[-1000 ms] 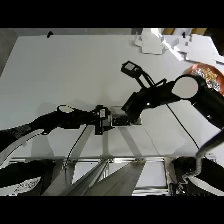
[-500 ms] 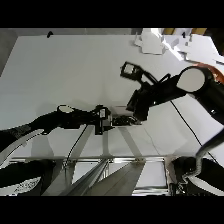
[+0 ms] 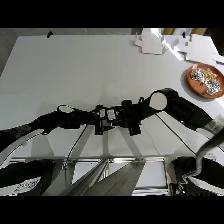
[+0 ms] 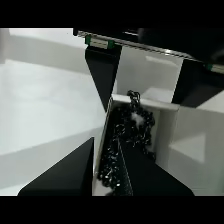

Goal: Fold the box and place the chain.

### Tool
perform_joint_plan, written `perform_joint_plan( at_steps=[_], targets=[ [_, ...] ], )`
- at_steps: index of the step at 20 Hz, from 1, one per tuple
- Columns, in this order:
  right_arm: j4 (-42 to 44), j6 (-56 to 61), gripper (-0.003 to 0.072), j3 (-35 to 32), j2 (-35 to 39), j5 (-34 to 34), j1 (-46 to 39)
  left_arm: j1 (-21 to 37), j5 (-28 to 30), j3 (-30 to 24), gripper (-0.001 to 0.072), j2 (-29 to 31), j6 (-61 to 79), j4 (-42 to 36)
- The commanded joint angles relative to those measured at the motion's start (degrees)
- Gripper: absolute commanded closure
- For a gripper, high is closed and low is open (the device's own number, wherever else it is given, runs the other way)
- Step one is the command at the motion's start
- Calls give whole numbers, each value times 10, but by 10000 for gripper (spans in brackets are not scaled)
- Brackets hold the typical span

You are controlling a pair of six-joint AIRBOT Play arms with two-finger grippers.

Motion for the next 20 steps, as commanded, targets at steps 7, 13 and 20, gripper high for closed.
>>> perform_joint_plan(
  at_steps=[7, 13, 20],
  targets=[
    [28, -52, 537, -3, -42, -100, 9, 0, 0, 0, 680, 0, 0, 0],
    [63, -51, 538, -3, -47, -94, 9, 0, 0, 0, 680, 0, 0, 0],
    [59, -51, 590, -3, -59, -83, 20, 0, 0, 0, 680, 0, 0, 0]
  ],
)
